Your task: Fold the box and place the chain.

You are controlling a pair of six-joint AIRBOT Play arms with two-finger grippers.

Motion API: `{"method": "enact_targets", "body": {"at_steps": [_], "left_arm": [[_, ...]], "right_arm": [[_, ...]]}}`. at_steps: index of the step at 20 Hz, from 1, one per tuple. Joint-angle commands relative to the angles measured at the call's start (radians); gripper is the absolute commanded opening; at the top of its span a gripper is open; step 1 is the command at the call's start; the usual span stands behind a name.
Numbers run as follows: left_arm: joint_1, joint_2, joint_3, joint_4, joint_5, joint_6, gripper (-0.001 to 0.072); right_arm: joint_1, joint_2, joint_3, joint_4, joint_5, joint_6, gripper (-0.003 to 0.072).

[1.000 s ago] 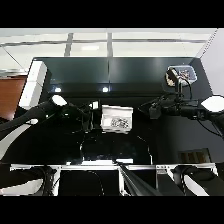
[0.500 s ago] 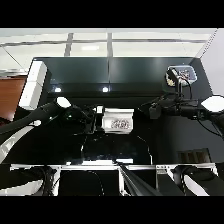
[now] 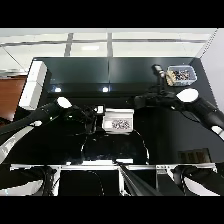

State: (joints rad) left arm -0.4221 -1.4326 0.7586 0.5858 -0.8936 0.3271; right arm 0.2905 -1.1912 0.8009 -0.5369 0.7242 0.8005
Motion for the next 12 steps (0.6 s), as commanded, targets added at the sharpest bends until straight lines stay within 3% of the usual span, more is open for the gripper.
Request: {"method": "enact_targets", "body": {"at_steps": [1,3,5,12], "left_arm": [[-0.001,0.000,0.000,0.001,0.000,0.000,0.0394],[-0.001,0.000,0.000,0.001,0.002,-0.001,0.0398],[-0.001,0.000,0.000,0.001,0.003,-0.002,0.0401],[-0.001,0.000,0.000,0.001,0.003,-0.002,0.0402]], "right_arm": [[0.046,-0.046,0.058,-0.130,0.148,-0.260,0.0656],[0.047,-0.027,0.083,-0.142,0.277,-0.399,0.0656],[0.061,-0.021,0.085,-0.151,0.331,-0.471,0.0656],[0.123,-0.045,0.081,-0.204,0.290,-0.597,0.0655]]}}
